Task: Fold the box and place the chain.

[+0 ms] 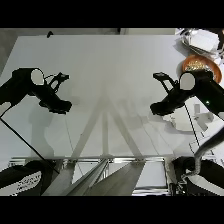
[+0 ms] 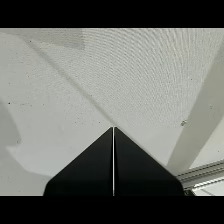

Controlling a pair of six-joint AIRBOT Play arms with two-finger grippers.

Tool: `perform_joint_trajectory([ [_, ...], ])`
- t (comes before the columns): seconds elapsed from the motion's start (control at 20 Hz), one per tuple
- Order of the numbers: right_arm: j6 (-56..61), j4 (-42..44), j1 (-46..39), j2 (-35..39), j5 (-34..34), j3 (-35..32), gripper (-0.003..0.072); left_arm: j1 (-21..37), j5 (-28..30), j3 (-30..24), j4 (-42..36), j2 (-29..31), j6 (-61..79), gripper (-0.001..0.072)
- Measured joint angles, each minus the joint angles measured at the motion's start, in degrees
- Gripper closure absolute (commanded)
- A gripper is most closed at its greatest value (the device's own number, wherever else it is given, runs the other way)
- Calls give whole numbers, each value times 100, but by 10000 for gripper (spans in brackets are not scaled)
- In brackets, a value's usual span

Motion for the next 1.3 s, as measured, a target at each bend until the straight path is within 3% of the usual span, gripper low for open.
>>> perform_joint_trajectory([
  [0.35,-105,-151,0,0,-214,11,678,-2,0,0,0,0,2,698],
  [0.55,-122,-1285,-238,9,-162,166,677,-2,0,0,0,0,0,698],
  [0.6,-92,-1613,-402,15,-164,210,628,-2,0,0,2,0,0,698],
  [0.65,-74,-1965,-625,15,-157,245,472,0,0,0,2,0,0,698],
  [0.7,-66,-2264,-861,13,-127,267,230,0,0,0,0,0,0,698],
  [0.75,-66,-2546,-1130,7,-76,284,124,0,0,0,2,0,0,698],
  [1.05,-162,-3300,-2820,-83,57,321,154,-2,0,0,0,0,2,698],
  [1.3,-262,-3412,-3410,-627,63,326,174,0,0,0,2,0,0,698],
])
